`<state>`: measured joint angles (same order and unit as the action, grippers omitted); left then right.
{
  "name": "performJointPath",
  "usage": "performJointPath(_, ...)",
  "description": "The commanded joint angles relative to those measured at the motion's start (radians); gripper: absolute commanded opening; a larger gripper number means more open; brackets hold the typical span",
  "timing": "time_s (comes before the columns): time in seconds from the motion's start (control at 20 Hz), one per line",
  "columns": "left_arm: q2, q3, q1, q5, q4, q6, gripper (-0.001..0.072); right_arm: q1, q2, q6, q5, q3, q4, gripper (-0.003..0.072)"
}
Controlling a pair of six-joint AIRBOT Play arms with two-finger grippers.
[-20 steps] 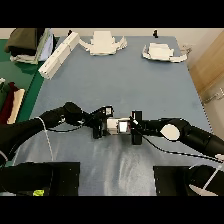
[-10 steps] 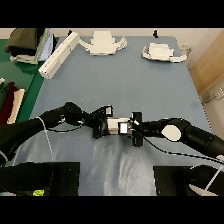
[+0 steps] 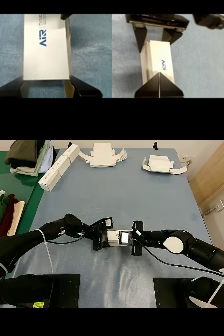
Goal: Fold the box.
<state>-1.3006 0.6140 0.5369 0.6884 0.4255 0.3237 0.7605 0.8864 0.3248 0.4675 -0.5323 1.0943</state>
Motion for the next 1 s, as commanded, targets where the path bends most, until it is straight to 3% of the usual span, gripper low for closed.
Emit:
performJointPath(0.0, 0.000, 0.000, -0.001, 0.000, 0.001, 0.001, 0.0482, 0.001, 0.000, 0.000, -0.032, 0.000, -0.003, 0.0007)
performJointPath(0.4, 0.000, 0.000, -0.001, 0.000, 0.001, 0.001, 0.0482, 0.015, -0.001, -0.001, -0.076, 0.038, 0.003, 0.0006)
performJointPath(0.65, 0.000, 0.000, -0.001, 0.000, 0.001, 0.001, 0.0482, 0.126, -0.025, 0.001, -0.416, 0.155, 0.025, 0.0007)
performJointPath(0.95, 0.000, 0.000, -0.001, 0.000, 0.001, 0.001, 0.0482, 0.186, -0.087, -0.002, -0.587, 0.283, -0.014, 0.0006)
